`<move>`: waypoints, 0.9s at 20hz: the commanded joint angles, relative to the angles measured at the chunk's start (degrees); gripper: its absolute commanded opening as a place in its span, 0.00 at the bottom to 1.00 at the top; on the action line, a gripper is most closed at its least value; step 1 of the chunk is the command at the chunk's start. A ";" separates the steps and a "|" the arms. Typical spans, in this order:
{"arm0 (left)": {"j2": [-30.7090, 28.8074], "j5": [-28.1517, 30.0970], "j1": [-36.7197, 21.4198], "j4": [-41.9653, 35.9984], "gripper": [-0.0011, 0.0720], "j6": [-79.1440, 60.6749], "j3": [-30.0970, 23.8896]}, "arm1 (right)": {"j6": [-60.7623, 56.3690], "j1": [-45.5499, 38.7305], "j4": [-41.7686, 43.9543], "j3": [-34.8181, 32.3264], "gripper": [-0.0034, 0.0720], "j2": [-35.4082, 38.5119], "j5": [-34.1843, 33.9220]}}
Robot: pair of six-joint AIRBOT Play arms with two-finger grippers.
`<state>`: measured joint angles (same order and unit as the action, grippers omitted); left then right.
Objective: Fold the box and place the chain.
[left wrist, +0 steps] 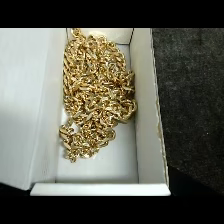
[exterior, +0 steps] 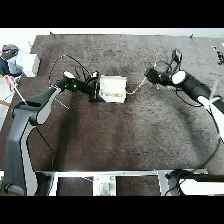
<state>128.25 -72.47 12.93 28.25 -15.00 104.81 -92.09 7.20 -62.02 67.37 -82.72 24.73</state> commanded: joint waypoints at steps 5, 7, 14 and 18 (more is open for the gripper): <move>0.04 0.02 -0.04 0.00 0.58 0.00 0.00 | 2.54 9.14 -0.09 0.13 0.06 14.60 -0.17; 0.04 0.00 -0.04 0.00 0.58 0.00 0.00 | 2.51 11.50 0.24 0.39 0.06 15.04 -0.74; 0.04 0.00 -0.04 0.00 0.58 0.00 0.00 | 2.51 20.31 0.59 3.78 0.06 14.82 -7.23; 0.04 0.02 -0.07 0.00 0.58 0.00 0.00 | 2.51 21.05 0.57 3.82 0.06 13.05 -9.35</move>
